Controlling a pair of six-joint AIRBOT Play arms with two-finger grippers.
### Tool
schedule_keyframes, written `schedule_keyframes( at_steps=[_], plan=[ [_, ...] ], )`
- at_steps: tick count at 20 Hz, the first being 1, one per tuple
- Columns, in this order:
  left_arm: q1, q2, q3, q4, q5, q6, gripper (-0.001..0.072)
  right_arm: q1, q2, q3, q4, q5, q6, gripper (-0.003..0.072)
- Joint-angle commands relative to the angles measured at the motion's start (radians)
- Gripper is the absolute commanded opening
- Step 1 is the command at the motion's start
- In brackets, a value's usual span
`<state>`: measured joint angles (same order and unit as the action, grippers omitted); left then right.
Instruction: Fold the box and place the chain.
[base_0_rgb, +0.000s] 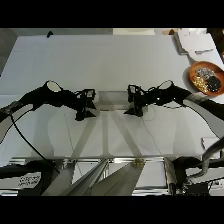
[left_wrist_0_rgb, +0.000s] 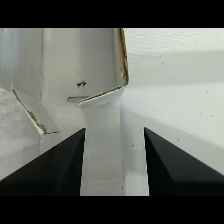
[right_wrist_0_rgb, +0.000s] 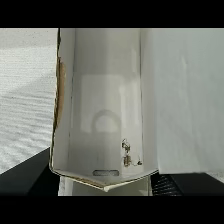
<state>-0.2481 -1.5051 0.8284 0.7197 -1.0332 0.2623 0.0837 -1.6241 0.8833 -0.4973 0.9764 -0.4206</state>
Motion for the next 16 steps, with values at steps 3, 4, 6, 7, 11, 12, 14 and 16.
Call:
schedule_keyframes(
  at_steps=[3,4,6,7,11,12,14,16],
  plan=[
    [0.013,0.011,0.001,0.019,0.131,-0.001,0.0393,0.0,0.0,0.0,0.0,0.0,0.001,0.0466],
    [0.015,0.011,0.001,0.019,0.137,0.0,0.0396,0.0,0.0,0.0,0.0,0.0,0.001,0.0466],
    [0.015,0.011,0.001,0.008,0.139,0.0,0.0397,0.0,0.0,0.0,0.0,0.0,0.001,0.0466],
    [0.015,0.011,0.001,-0.009,0.138,0.0,0.0398,0.0,0.0,0.0,0.0,0.0,0.001,0.0466],
    [0.014,0.01,0.001,-0.039,0.108,0.004,0.0398,0.0,0.0,0.0,0.0,0.0,0.001,0.0466],
    [0.013,0.01,0.001,-0.039,0.091,0.004,0.0398,0.0,-0.001,0.0,0.0,0.0,0.001,0.0466],
    [0.013,0.01,0.001,-0.05,0.068,0.004,0.0398,0.0,0.0,0.0,0.0,0.0,0.001,0.0466],
    [0.01,0.01,0.001,-0.061,0.072,0.004,0.0398,0.0,0.0,0.0,0.0,0.0,0.001,0.0466]
  ],
)
